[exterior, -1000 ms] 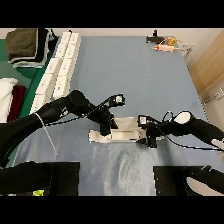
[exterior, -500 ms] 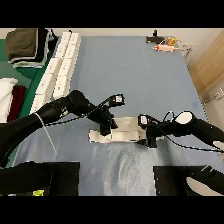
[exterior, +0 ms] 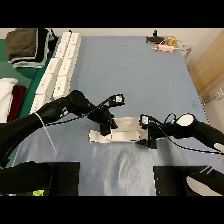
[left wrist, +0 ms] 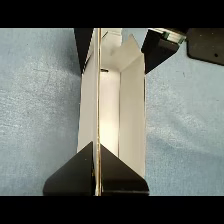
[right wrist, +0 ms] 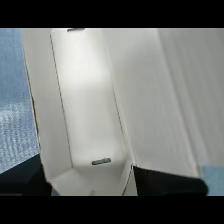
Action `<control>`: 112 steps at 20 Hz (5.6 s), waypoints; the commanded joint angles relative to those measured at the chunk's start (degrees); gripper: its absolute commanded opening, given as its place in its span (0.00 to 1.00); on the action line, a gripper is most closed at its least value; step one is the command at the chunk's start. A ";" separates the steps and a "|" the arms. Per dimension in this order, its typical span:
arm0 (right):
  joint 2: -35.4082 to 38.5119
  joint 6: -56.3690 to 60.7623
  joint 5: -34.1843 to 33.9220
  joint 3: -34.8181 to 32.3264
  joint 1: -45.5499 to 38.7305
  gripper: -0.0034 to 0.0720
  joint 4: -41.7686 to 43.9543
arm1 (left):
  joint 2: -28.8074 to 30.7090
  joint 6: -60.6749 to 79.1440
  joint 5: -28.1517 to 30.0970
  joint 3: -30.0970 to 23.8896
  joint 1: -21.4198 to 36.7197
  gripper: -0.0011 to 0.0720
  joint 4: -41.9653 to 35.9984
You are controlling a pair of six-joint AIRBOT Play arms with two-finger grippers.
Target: Fold the box.
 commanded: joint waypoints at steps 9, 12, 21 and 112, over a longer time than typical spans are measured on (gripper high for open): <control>0.33 -0.83 0.66 -0.24 -0.02 0.92 1.36 | -0.02 0.00 0.00 -0.02 0.02 0.03 0.00; -0.37 -1.27 0.57 -0.57 -0.02 0.91 1.22 | -0.02 0.00 0.00 -0.02 0.02 0.03 0.00; -0.33 -2.64 0.13 -0.74 -0.02 0.93 0.46 | -0.02 0.00 0.00 -0.02 0.02 0.03 0.00; -0.33 -3.21 -0.90 -0.72 -0.04 0.81 0.66 | -8.39 -60.19 3.28 0.02 3.02 0.03 -10.80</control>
